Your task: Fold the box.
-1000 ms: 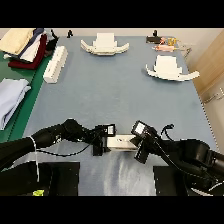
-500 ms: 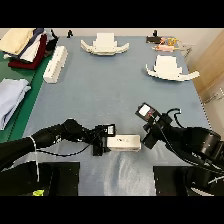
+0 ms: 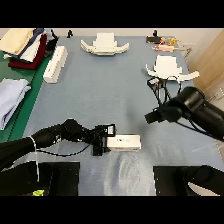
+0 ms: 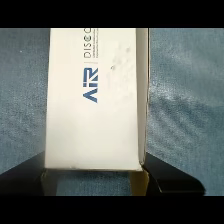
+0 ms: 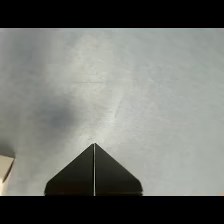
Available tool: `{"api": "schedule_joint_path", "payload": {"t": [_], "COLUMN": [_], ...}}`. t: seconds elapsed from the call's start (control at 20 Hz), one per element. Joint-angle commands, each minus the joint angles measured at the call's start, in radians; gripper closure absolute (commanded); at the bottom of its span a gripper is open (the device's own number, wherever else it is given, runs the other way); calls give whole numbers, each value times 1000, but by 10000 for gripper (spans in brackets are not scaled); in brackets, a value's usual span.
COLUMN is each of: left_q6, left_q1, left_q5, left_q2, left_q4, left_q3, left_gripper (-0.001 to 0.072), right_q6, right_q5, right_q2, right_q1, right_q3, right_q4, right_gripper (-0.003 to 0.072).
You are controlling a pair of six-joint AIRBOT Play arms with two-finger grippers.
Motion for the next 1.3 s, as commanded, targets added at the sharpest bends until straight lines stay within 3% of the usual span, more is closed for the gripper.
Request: {"api": "schedule_joint_path", "payload": {"t": [0.0,0.65,0.85,1.1,1.25], "left_q6": [0,-4,-172,-347,-630], "left_q1": [0,1,27,185,367], "left_q5": [0,3,2,2,2], "left_q2": [0,0,15,164,294], "left_q4": [0,-5,6,137,369], "left_q3": [1,5,16,16,16], "left_gripper": [191,191,191,191,191], "right_q6": [12,9,9,9,9], "right_q5": [-77,-75,-75,-75,-75], "right_q2": [-135,-174,-174,-174,-174], "right_q1": [-78,-89,-89,-89,-89], "right_q3": [127,158,158,158,158], "right_q4": [54,101,101,101,101], "right_gripper": [682,682,682,682,683]}}
